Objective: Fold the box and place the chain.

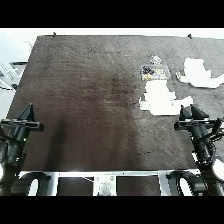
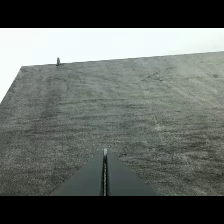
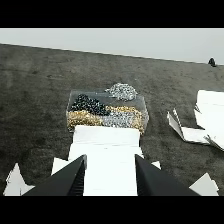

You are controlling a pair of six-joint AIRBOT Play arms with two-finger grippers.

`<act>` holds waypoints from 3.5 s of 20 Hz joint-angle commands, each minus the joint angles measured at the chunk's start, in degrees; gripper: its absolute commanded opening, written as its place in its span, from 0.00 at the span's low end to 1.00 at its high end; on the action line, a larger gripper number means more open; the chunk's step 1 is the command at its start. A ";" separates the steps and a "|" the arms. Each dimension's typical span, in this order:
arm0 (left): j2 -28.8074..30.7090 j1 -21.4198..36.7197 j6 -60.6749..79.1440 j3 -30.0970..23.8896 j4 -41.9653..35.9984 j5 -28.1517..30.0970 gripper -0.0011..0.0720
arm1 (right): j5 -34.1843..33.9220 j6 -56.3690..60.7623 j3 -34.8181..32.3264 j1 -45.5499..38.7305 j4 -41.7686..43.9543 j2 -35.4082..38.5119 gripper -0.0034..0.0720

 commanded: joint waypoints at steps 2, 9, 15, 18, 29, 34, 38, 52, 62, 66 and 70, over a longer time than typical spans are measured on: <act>0.02 -0.04 0.00 -0.04 0.02 0.02 0.04 | -0.02 -0.02 -0.02 0.00 0.02 0.00 0.53; 0.02 -0.04 0.00 -0.04 0.02 0.02 0.04 | -6.56 -3.82 7.34 -2.14 0.04 -3.93 0.54; 0.02 -0.04 0.00 -0.04 0.02 0.02 0.04 | -0.13 -3.56 27.36 -15.98 0.02 -39.28 0.60; 0.02 -0.04 0.00 -0.04 0.02 0.02 0.04 | 20.79 8.79 39.08 -26.56 -5.35 -56.61 0.60; 0.02 -0.04 0.00 -0.04 0.02 0.02 0.04 | 69.13 55.80 84.06 -37.88 -60.74 -86.51 0.76; 0.02 -0.04 0.00 -0.04 0.02 0.02 0.04 | 84.80 55.93 95.10 -36.57 -62.69 -96.80 0.80; 0.02 -0.04 0.02 -0.04 0.02 0.04 0.04 | 84.41 55.52 95.14 -34.67 -63.54 -100.37 0.80; 0.02 -0.04 0.00 -0.04 0.02 0.02 0.04 | 86.33 55.49 95.08 -32.52 -61.72 -107.75 0.80; 0.02 -0.04 0.00 -0.04 0.02 0.02 0.04 | 93.68 50.77 91.91 -32.52 -39.78 -110.05 0.05; 0.02 -0.04 0.00 -0.04 0.02 0.00 0.04 | 89.66 51.52 81.13 -27.41 -35.91 -102.05 0.05; 0.02 -0.04 0.00 -0.04 0.02 0.00 0.04 | 77.29 54.84 70.14 -18.18 -27.61 -94.29 0.05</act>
